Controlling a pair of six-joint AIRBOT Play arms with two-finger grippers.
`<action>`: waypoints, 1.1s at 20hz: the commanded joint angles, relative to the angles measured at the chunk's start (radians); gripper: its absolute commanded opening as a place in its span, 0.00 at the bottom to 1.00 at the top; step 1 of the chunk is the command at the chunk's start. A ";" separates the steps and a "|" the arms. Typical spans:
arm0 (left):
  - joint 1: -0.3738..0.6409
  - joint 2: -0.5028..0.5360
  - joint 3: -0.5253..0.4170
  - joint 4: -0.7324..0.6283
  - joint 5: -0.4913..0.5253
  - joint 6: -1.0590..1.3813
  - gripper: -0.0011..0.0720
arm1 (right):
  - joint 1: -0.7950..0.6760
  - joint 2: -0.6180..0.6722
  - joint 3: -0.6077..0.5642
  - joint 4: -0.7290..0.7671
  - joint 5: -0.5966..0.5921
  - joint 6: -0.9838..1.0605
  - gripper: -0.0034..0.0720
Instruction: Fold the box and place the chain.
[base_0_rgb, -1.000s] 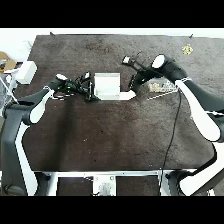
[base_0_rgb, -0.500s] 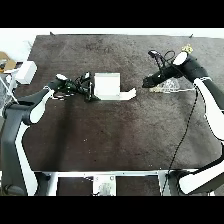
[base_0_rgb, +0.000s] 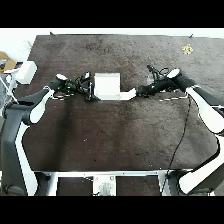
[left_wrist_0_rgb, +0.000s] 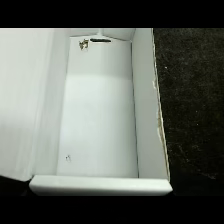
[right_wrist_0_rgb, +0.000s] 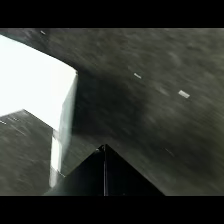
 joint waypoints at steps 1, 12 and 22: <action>0.001 -0.001 0.000 0.000 0.000 0.000 0.49 | -0.001 -0.054 -0.011 0.147 0.010 -0.078 0.05; 0.001 -0.001 0.000 0.000 0.000 0.000 0.49 | -0.002 -0.068 -0.010 0.353 0.063 -0.177 0.50; 0.001 -0.001 0.000 0.000 0.000 0.000 0.49 | 0.083 -0.068 0.042 0.345 0.072 -0.142 0.75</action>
